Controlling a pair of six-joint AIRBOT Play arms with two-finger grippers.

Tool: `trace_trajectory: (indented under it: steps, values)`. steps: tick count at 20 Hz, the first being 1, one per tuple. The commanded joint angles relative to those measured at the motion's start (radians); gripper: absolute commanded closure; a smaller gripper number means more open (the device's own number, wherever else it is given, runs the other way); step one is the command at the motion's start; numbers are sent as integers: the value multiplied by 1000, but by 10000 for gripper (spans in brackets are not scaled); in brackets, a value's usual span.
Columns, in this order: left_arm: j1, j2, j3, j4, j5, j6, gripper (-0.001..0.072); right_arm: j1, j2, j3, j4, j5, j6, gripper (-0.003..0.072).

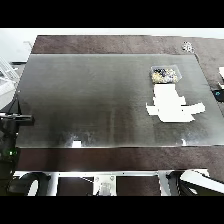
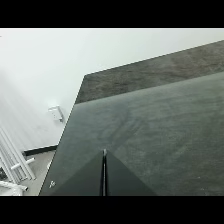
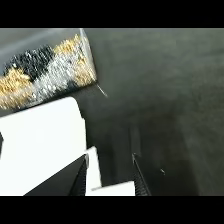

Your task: Fold the box and place the chain.

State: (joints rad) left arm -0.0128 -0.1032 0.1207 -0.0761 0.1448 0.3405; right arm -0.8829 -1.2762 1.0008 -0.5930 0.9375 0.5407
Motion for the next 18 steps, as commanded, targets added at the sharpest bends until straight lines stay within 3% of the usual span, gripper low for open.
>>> trace_trajectory:
  steps: [1,4,7,8,12,18]
  values:
    - [0,0,0,0,0,0,689,-48,-174,219,-267,248,158,379]
    - [0,0,0,0,0,0,689,-47,-348,432,-349,469,218,350]
    - [0,0,0,0,0,0,689,-42,-472,586,-364,550,248,250]
    - [0,0,0,0,0,0,689,-36,-513,636,-368,590,266,126]
    - [0,0,0,0,0,0,689,3,-661,781,-419,701,283,121]
    - [0,0,0,0,0,0,689,83,-760,793,-437,745,239,121]
